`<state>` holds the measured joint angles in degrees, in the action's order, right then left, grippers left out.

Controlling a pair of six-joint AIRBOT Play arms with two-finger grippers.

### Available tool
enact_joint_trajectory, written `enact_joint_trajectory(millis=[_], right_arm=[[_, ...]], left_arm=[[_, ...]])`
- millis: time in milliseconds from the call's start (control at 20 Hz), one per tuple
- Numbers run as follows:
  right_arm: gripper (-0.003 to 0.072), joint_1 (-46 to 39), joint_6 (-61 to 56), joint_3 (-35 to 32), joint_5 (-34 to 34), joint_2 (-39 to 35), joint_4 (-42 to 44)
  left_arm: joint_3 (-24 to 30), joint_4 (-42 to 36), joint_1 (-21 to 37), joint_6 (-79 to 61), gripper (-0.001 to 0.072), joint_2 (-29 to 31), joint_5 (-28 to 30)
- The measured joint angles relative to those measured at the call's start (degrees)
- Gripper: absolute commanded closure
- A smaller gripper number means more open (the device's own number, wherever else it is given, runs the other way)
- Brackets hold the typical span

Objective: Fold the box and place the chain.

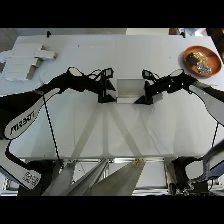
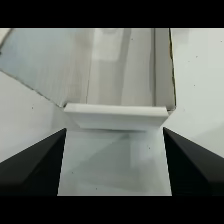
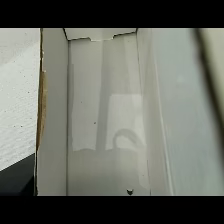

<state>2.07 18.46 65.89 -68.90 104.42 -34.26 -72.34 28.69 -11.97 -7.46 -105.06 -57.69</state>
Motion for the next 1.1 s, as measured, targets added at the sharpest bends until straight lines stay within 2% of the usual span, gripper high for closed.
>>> enact_joint_trajectory(millis=[250,300,500,750,950,1100], right_arm=[[0.0091,0.0,0.0,0.0,0.1,0.0,0.0],[0.0091,0.0,0.0,0.0,0.1,0.0,0.0],[0.0091,0.0,0.0,0.0,0.1,0.0,0.0],[0.0091,0.0,0.0,0.0,0.1,0.0,0.0],[0.0091,0.0,0.0,0.0,0.1,0.0,0.0],[0.0091,0.0,0.0,0.0,0.1,0.0,0.0]], left_arm=[[0.0,1.0,0.7,3.1,0.0056,0.0,0.0],[0.0,1.0,1.1,3.2,0.0004,0.0,-0.7],[0.0,-3.1,3.7,-2.3,0.0007,-0.1,-6.6],[0.0,-6.0,5.6,-7.2,0.0009,-1.2,-11.1],[0.0,-6.6,4.7,-9.1,0.0014,-2.5,-11.4],[-0.1,-7.3,3.6,-9.5,0.003,-3.0,-9.2]])
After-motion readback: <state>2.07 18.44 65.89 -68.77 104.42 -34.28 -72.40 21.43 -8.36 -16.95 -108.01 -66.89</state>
